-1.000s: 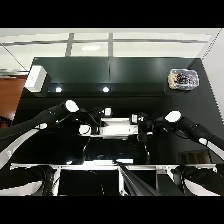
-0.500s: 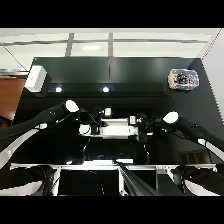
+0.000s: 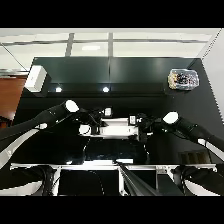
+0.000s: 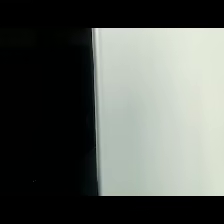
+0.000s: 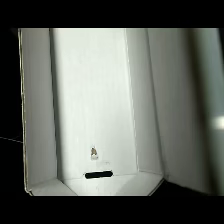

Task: Fold the box and place the chain.

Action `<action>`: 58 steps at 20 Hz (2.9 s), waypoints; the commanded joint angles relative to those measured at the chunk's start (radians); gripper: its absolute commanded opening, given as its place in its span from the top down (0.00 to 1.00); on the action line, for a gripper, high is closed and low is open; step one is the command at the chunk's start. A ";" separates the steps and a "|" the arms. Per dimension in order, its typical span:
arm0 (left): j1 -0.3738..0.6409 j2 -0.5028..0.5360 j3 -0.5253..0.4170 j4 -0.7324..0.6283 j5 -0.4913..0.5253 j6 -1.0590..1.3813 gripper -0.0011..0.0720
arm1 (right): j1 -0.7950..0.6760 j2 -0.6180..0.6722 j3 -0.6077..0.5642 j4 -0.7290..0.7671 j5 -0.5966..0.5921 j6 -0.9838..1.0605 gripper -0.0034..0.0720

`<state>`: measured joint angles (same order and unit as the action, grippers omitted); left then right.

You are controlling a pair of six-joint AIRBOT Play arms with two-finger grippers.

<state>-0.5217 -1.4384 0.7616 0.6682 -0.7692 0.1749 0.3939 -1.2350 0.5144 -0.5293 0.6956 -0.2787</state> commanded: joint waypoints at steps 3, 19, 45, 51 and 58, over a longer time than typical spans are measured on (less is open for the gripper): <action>0.000 0.000 0.000 0.000 0.002 0.000 0.95 | 0.001 -0.001 0.000 -0.006 0.000 0.010 0.01; 0.000 0.000 0.000 0.000 0.002 0.000 0.95 | 0.002 -0.002 0.001 -0.014 0.000 0.026 0.01; 0.132 0.312 0.001 0.418 -0.261 -0.661 0.02 | 0.001 -0.002 0.001 0.001 -0.042 0.061 0.38; 0.138 0.306 0.001 0.051 -0.372 -0.950 0.69 | 0.001 -0.002 0.001 -0.003 -0.037 0.061 0.65; 0.137 0.201 0.002 -0.305 -0.251 -0.845 0.95 | 0.001 -0.002 0.001 -0.003 -0.037 0.062 0.65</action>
<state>-0.3851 -1.1896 0.7620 0.5678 -1.0706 -0.7387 0.3950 -1.2362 0.5152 -0.5316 0.6586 -0.2165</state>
